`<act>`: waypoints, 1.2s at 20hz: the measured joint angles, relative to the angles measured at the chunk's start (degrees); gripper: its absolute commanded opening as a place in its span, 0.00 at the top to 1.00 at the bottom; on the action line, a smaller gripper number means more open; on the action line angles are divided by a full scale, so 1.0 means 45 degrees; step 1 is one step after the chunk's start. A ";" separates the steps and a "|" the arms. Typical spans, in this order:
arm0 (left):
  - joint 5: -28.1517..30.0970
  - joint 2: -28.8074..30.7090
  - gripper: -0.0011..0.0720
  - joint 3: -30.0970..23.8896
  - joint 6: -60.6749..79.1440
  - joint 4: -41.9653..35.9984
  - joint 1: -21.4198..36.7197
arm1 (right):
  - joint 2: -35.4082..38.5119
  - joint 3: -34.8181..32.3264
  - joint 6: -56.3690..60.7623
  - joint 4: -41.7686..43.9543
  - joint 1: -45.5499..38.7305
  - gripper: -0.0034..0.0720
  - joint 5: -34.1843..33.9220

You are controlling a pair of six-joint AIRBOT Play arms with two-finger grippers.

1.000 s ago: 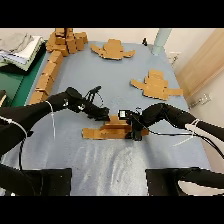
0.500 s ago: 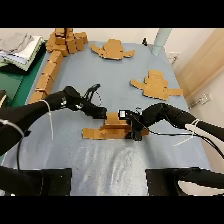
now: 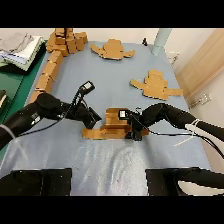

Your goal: Fold the box.

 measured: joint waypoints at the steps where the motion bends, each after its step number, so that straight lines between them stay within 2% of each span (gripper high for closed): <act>1: -0.0015 0.0369 0.95 -0.0277 0.0884 -0.0092 -0.0136 | 0.0000 0.0000 -0.0005 0.0000 0.0000 0.35 0.0000; 2: -0.0034 0.0597 0.55 -0.0476 0.1608 -0.0117 -0.0248 | 0.0000 0.0000 0.0000 0.0000 0.0005 0.35 0.0000; 3: -0.0010 0.0748 0.02 -0.0675 0.2297 -0.0185 -0.0325 | 0.0000 0.0000 0.0000 0.0000 0.0000 0.35 0.0000; 9: 0.0350 0.0121 0.04 -0.1821 0.6125 -0.0835 -0.0053 | 0.0000 0.0000 0.0000 -0.0005 0.0005 0.35 0.0000; 15: 0.0928 -0.1141 0.04 -0.2045 0.7820 -0.1336 -0.0044 | 0.0000 0.0005 0.0000 -0.0029 0.0005 0.35 -0.0005; 17: 0.1069 -0.1447 0.39 -0.1972 0.8165 -0.1710 -0.0175 | 0.0000 0.0005 0.0000 -0.0029 0.0005 0.35 -0.0005; 19: 0.1287 -0.1749 0.42 -0.1885 0.8432 -0.1957 -0.0296 | 0.0000 0.0005 0.0000 -0.0029 0.0005 0.35 -0.0005; 20: 0.1273 -0.1889 0.51 -0.1855 0.8626 -0.2098 -0.0359 | 0.0000 0.0005 0.0000 -0.0029 0.0005 0.35 -0.0005; 21: 0.1200 -0.2011 0.68 -0.1836 0.8850 -0.2205 -0.0408 | 0.0000 0.0000 -0.0005 -0.0029 0.0005 0.35 -0.0005; 24: 0.1122 -0.2215 0.69 -0.1802 0.9539 -0.2618 -0.0597 | 0.0000 0.0005 -0.0005 -0.0034 0.0005 0.35 -0.0005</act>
